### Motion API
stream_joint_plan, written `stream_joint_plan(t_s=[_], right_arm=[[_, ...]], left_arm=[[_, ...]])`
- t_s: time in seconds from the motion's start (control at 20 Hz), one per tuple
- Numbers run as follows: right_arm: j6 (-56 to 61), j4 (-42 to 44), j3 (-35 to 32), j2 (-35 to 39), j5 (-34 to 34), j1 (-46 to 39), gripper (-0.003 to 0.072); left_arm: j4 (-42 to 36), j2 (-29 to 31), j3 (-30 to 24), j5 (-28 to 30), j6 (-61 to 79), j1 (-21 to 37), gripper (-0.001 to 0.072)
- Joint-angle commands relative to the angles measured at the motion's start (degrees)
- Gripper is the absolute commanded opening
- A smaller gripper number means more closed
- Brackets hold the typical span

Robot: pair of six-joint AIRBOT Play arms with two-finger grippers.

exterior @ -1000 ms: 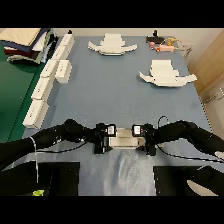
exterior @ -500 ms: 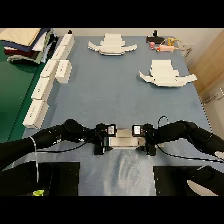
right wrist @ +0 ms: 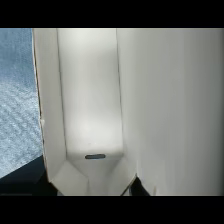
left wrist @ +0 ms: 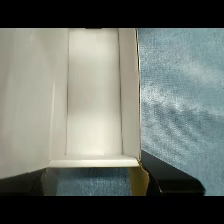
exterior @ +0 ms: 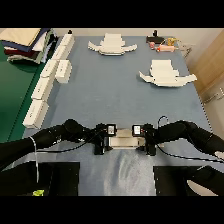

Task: Fold the box.

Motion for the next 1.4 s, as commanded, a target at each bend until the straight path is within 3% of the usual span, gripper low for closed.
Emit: stream_joint_plan(t_s=[0.0, 0.6, 0.65, 0.7, 0.9, 1.35], right_arm=[[0.02, 0.02, -0.02, 0.00, 0.00, 0.02, 0.0526], [0.09, 0.07, -0.02, 0.02, 0.02, 0.02, 0.0530], [0.37, 0.09, 0.02, 0.00, 0.02, 0.02, 0.0592], [0.79, -0.02, 0.11, 0.02, 0.00, 0.02, 0.0720], [4.46, -0.98, 1.33, 0.92, -0.59, 0.02, 0.0720], [26.62, -21.29, 3.48, 10.78, -12.57, 0.02, 0.0720]], left_arm=[[0.02, -0.04, 0.04, 0.02, -0.07, 0.07, 0.0527], [0.02, -0.04, 0.04, 0.02, -0.07, 0.07, 0.0527], [0.02, -0.04, 0.04, 0.02, -0.07, 0.07, 0.0527], [0.00, -0.04, 0.04, 0.02, -0.07, 0.07, 0.0527], [0.02, -0.04, 0.04, 0.02, -0.07, 0.07, 0.0527], [0.00, -0.04, 0.04, 0.04, -0.07, 0.07, 0.0527]])
